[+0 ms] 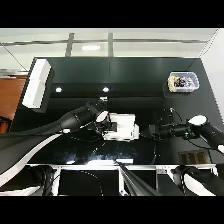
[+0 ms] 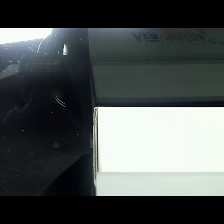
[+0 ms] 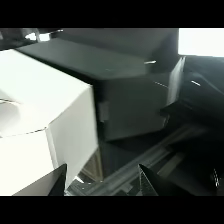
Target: Fold the box and place the chain.
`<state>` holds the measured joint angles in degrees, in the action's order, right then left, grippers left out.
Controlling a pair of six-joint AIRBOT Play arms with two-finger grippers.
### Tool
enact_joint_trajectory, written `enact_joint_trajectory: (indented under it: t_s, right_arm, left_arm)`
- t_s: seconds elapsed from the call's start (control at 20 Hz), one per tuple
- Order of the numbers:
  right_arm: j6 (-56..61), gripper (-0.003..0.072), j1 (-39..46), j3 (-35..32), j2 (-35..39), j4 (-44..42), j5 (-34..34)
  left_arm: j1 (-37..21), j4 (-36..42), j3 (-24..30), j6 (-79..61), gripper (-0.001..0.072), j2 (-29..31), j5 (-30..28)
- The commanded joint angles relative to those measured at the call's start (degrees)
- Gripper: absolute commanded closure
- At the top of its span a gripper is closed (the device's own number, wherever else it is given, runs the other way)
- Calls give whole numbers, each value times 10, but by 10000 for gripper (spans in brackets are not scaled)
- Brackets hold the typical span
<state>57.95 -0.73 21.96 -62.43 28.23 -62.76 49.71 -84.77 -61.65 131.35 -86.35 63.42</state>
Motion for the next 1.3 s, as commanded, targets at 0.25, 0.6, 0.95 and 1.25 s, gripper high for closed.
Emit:
enact_joint_trajectory:
  t_s: [0.25, 0.6, 0.95, 1.25]
  right_arm:
    - [46, 151, -102, 54, -1, -3, 22]
    - [185, 194, -197, 104, -1, 129, 102]
    - [364, 201, -306, 189, -45, 286, 135]
    - [513, 202, -355, 259, -101, 435, 58]
  left_arm:
    - [0, -1, -1, 0, 679, 0, 1]
    - [0, -1, -1, 0, 680, 0, 1]
    - [0, -2, -1, 0, 680, 0, 1]
    - [0, -2, -1, 0, 680, 0, 2]
